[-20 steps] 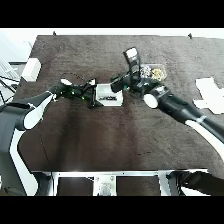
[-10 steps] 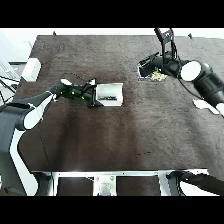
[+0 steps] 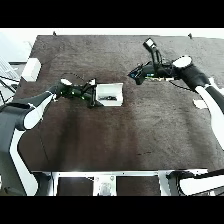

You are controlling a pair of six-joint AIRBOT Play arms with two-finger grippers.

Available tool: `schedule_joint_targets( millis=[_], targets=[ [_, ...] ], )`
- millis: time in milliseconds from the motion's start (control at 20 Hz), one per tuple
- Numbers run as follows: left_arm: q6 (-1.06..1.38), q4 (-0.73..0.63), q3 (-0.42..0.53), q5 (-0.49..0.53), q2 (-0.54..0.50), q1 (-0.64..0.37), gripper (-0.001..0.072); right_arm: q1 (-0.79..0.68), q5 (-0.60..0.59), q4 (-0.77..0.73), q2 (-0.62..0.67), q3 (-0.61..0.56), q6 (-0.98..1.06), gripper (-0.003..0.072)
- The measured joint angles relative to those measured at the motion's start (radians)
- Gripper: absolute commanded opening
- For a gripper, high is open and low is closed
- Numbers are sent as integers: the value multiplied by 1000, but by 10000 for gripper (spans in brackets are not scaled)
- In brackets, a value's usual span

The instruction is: Fold the box and place the chain.

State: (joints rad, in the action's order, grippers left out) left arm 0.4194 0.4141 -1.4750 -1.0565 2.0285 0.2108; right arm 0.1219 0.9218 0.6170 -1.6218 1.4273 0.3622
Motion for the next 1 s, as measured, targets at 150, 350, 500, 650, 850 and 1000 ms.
schedule_joint_targets(
  millis=[150,350,500,650,850,1000],
  targets=[
    [0,0,0,0,0,0,335,17,51,-34,-74,57,-55,191],
    [0,0,0,0,0,0,335,40,122,-44,-131,109,-85,191],
    [0,0,0,0,0,0,335,58,172,-21,-146,123,-95,191],
    [0,0,0,0,0,0,335,73,230,24,-151,127,-97,191],
    [0,0,0,0,0,0,335,88,279,61,-154,130,-96,194],
    [0,0,0,0,0,0,335,106,293,71,-155,136,-102,230]
  ],
)
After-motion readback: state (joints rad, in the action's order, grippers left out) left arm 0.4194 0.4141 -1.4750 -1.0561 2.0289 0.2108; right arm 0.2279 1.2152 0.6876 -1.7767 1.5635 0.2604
